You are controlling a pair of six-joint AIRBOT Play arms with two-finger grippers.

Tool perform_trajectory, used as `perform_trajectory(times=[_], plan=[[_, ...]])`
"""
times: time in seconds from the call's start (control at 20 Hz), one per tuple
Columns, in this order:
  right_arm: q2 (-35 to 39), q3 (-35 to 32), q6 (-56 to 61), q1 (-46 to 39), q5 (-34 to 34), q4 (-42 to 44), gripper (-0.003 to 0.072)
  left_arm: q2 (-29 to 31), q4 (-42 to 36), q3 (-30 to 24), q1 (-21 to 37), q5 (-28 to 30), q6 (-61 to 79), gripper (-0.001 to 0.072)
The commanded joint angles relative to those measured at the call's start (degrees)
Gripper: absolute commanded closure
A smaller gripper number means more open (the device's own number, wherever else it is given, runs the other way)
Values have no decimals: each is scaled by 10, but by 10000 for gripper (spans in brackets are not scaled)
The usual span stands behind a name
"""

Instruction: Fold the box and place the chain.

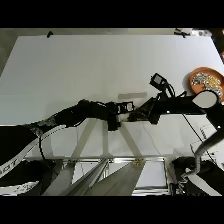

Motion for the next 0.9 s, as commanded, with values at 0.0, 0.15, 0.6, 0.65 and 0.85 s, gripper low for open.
perform_trajectory(times=[0.0,0.15,0.6,0.65,0.85], plan=[[-65,0,41,0,6,-64,668,0,0,0,0,0,0,365],[-80,0,57,0,9,-77,495,0,0,0,0,0,0,365],[-7,12,49,-44,22,-93,519,0,0,0,0,0,0,365],[6,13,28,-60,28,-118,584,0,0,0,0,0,0,365],[4,11,-69,-99,81,-252,602,0,0,0,0,0,0,365]])
